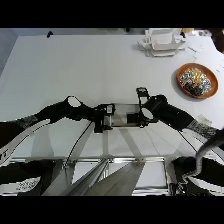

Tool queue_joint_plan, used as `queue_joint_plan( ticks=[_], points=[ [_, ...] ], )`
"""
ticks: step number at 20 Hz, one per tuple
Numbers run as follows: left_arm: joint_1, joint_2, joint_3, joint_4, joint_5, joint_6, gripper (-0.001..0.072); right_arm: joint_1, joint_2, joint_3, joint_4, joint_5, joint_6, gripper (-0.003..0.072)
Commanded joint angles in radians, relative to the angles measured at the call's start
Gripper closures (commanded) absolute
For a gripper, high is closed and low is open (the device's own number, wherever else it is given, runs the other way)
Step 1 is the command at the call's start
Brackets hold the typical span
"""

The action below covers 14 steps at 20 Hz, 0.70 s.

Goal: Fold the box and place the chain.

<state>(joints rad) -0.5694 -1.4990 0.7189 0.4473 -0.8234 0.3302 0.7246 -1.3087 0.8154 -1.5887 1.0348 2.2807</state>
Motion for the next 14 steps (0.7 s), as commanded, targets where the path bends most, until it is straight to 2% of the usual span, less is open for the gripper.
queue_joint_plan(
  ticks=[1, 3, 5, 6, 11, 14],
  points=[
    [0.000, 0.000, 0.000, 0.002, 0.000, 0.003, 0.0460, 0.022, -0.001, 0.001, -0.017, -0.014, 0.008, 0.0671],
    [0.000, 0.000, 0.000, 0.002, 0.000, 0.003, 0.0460, 0.022, 0.000, 0.001, -0.016, -0.022, 0.008, 0.0665],
    [0.000, 0.000, 0.000, 0.002, 0.000, 0.003, 0.0460, 0.023, 0.000, 0.001, -0.019, -0.025, 0.007, 0.0490],
    [0.000, 0.000, 0.000, 0.002, 0.000, 0.003, 0.0460, 0.026, 0.000, 0.001, -0.026, -0.025, 0.003, 0.0453],
    [0.000, 0.000, 0.000, 0.002, 0.000, 0.003, 0.0460, 0.047, 0.060, -0.066, -0.038, -0.154, -0.027, 0.0454],
    [0.000, 0.000, 0.000, 0.002, 0.000, 0.003, 0.0460, 0.047, 0.071, -0.108, -0.053, -0.153, -0.018, 0.0469]
  ],
)
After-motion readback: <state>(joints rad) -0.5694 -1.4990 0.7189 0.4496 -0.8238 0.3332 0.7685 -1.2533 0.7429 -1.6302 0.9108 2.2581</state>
